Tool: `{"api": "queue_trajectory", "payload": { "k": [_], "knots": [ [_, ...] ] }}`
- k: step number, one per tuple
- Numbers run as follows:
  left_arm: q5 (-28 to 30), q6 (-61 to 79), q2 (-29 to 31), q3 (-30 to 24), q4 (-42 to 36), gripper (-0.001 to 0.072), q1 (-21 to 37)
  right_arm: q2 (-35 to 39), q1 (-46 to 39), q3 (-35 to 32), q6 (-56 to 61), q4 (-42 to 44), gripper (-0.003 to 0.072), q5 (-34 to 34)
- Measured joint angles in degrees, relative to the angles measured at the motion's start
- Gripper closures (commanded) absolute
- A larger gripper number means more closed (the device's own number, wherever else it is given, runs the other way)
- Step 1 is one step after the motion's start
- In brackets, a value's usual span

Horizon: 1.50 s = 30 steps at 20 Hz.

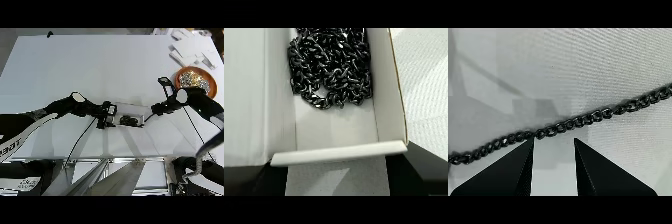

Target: Fold the box and place the chain.

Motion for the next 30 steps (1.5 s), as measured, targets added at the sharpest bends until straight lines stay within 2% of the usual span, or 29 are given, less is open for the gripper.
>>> {"api": "queue_trajectory", "payload": {
  "k": [3, 4, 6, 7, 8, 13, 20, 24, 30],
  "knots": [
    [0.0, 0.0, 0.0, 0.0, 0.0, 0.0638, 0.0, -1.4, 0.0, 0.0, 0.1, -0.1, 0.0438, -0.4],
    [0.0, 0.0, 0.0, 0.0, 0.0, 0.0638, 0.0, -1.9, 0.0, 0.0, 0.1, -0.2, 0.0463, -0.5],
    [0.0, 0.0, 0.0, 0.0, 0.0, 0.0638, 0.0, -2.5, 0.0, 0.0, 0.2, 0.0, 0.0536, -0.7],
    [0.0, 0.0, 0.0, 0.0, 0.0, 0.0638, 0.0, -2.7, 0.0, 0.0, 0.2, 0.1, 0.0644, -0.7],
    [0.0, 0.0, 0.0, 0.0, 0.0, 0.0638, 0.0, -2.8, 0.0, 0.0, 0.2, 0.2, 0.0673, -0.6],
    [0.0, 0.0, 0.0, 0.0, 0.0, 0.0638, 0.0, 0.2, 0.1, 0.0, -0.3, -0.3, 0.0673, -0.3],
    [0.0, 0.0, 0.0, 0.0, 0.0, 0.0638, 0.0, 15.2, 1.9, 0.0, -2.5, 3.2, 0.0673, 7.0],
    [0.0, 0.0, 0.0, 0.0, 0.0, 0.0638, 0.0, 23.2, 4.9, 0.0, -5.9, 14.3, 0.0673, 8.9],
    [0.0, 0.0, 0.0, 0.0, 0.0, 0.0638, 0.0, 26.8, 8.8, 0.0, -12.3, 33.4, 0.0673, 4.5]
  ]
}}
